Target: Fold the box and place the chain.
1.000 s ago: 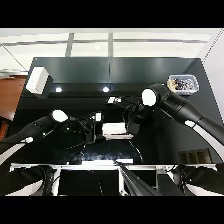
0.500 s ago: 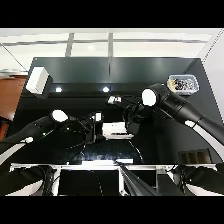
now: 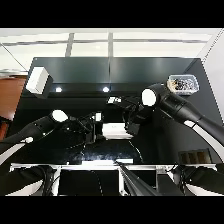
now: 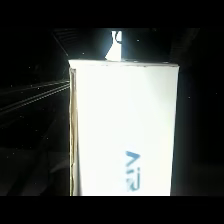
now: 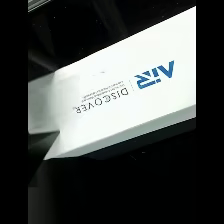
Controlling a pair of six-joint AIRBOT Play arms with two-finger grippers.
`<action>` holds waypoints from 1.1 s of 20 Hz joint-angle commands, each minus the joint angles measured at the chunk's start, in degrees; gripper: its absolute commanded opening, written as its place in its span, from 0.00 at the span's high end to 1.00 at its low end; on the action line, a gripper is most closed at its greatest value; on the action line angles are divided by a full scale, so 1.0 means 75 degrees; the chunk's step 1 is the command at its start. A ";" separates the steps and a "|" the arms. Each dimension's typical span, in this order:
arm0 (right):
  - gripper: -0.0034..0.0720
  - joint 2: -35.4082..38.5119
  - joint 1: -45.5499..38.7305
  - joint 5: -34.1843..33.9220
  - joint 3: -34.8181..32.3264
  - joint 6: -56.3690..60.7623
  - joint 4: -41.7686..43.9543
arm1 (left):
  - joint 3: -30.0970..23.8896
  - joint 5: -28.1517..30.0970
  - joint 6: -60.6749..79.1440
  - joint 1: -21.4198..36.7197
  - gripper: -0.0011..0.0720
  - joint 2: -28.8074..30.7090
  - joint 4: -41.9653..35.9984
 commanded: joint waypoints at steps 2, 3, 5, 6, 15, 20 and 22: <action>0.34 0.0006 0.0009 -0.0070 0.0006 -0.0023 0.0020 | 0.0003 0.0000 -0.0009 0.0000 0.45 0.0000 -0.0003; 0.34 0.0006 0.0009 -0.0070 0.0003 -0.0023 0.0020 | 0.0003 0.0000 -0.0009 0.0000 0.45 0.0000 -0.0003; 0.34 0.0003 0.0009 -0.0067 0.0006 -0.0023 0.0020 | 0.0003 0.0000 -0.0009 0.0000 0.45 0.0000 -0.0003; 0.34 0.0003 0.0029 -0.0067 0.0003 -0.0023 0.0017 | 0.0003 0.0000 -0.0009 0.0000 0.45 0.0000 -0.0003; 0.34 -0.0041 0.0259 -0.0163 -0.0143 0.0003 -0.0102 | 0.0003 0.0000 -0.0006 0.0000 0.45 0.0000 -0.0003; 0.33 -0.0020 0.0259 -0.0009 -0.0102 0.0157 -0.0425 | 0.0003 0.0000 -0.0009 0.0000 0.45 0.0000 -0.0003; 0.33 0.0041 0.0259 0.0035 -0.0064 0.0213 -0.0434 | 0.0003 0.0000 -0.0009 0.0000 0.45 0.0000 -0.0003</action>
